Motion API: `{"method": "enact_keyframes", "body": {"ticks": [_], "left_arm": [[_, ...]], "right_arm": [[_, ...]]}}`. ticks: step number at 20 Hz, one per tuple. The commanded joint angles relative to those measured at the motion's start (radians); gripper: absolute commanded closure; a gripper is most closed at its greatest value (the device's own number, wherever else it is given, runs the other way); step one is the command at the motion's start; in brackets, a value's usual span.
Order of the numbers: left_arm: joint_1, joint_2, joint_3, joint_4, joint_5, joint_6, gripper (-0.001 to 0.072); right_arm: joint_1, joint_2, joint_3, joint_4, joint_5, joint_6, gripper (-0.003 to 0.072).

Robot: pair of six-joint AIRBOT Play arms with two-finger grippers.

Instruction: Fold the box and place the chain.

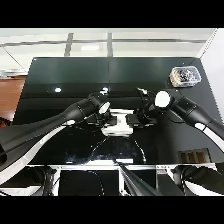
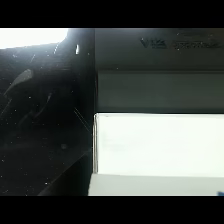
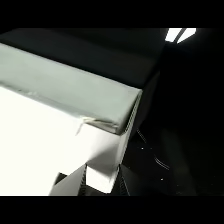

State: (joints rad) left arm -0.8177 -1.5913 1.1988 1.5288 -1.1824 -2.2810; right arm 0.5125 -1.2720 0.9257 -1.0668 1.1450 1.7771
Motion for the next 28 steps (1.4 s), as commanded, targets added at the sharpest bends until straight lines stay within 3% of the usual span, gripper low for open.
{"method": "enact_keyframes", "body": {"ticks": [1,16,21,24,28], "left_arm": [[0.000,-0.001,0.001,0.000,0.000,0.000,0.0681],[0.000,-0.001,0.001,0.000,0.000,0.000,0.0682],[0.000,-0.001,0.001,0.000,0.001,0.000,0.0681],[0.000,-0.001,0.001,0.000,0.000,0.000,0.0682],[0.000,-0.001,0.001,0.000,-0.001,0.001,0.0682]], "right_arm": [[0.030,-0.007,0.003,-0.034,-0.006,0.023,0.0459],[0.092,-0.079,0.008,-0.156,-0.085,0.171,0.0459],[0.146,-0.165,0.110,-0.264,0.024,0.274,0.0459],[0.188,-0.200,0.123,-0.357,0.023,0.416,0.0459],[0.192,-0.206,0.123,-0.352,0.021,0.434,0.0460]]}}
